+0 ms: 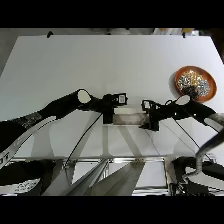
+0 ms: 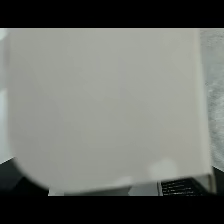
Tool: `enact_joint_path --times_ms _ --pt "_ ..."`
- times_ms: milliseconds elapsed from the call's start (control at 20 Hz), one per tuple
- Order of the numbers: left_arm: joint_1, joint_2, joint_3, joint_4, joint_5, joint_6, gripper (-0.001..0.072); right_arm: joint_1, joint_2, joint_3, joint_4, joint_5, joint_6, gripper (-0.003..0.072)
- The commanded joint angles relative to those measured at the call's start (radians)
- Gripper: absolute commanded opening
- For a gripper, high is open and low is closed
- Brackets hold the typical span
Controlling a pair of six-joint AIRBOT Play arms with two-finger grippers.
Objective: Fold the box and place the chain.
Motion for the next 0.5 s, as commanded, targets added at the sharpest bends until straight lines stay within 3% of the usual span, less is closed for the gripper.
enact_joint_path --times_ms 0,250,350,450 --pt "0.001 0.0 0.0 0.0 0.0 0.001 0.0009 0.0 -0.009 -0.002 0.051 0.007 -0.034 0.0693" --pt "0.001 0.0 0.0 0.0 -0.001 0.001 0.0009 0.0 -0.009 -0.026 0.047 -0.011 -0.053 0.0677" --pt "0.001 0.0 0.0 0.0 -0.001 0.001 0.0009 0.0 -0.009 -0.029 0.04 -0.013 -0.054 0.0635" --pt "0.001 0.0 0.0 0.0 0.0 0.001 0.0009 0.0 -0.009 -0.029 0.04 -0.013 -0.057 0.0528"
